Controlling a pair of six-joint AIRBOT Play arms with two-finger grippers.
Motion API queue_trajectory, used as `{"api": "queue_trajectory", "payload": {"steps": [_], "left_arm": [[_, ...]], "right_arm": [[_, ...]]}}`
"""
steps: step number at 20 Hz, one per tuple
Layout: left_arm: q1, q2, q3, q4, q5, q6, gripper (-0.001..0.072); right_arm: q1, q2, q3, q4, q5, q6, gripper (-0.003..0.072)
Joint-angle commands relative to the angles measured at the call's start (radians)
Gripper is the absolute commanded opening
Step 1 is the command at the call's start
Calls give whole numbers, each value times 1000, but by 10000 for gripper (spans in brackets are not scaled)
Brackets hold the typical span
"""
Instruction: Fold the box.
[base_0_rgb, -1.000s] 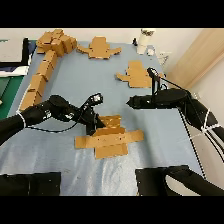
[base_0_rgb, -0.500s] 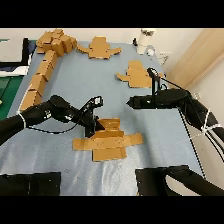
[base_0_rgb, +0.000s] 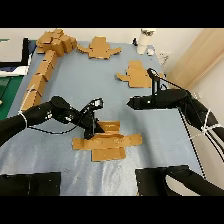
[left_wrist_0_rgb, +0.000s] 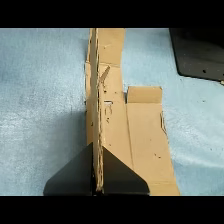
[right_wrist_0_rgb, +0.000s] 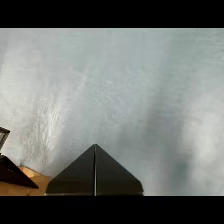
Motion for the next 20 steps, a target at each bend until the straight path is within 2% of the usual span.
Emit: {"api": "queue_trajectory", "payload": {"steps": [1,2,4,6,9,11,14,17,19,20], "left_arm": [[1,-2,0,0,-8,0,13],[1,-2,0,0,-8,0,13],[0,-2,0,0,-9,0,13],[0,-2,0,0,-8,0,13],[0,-2,0,0,-8,0,13],[0,-2,0,0,-8,0,13],[0,-2,0,0,-8,0,12],[0,-2,0,0,-9,0,13],[0,-2,0,0,-7,0,13],[0,-2,0,0,-8,0,13]], "right_arm": [[1,6,1,-145,-146,312,3],[7,10,1,-227,-230,433,3],[73,27,1,-350,-425,538,3],[203,63,-15,-364,-525,557,3],[466,152,-83,-385,-463,565,3],[669,232,-153,-463,-349,590,3],[994,321,-254,-727,-175,582,1],[1251,319,-319,-1016,-69,575,26],[1313,273,-327,-1068,-55,575,517],[1320,243,-328,-1066,-55,576,543]]}}
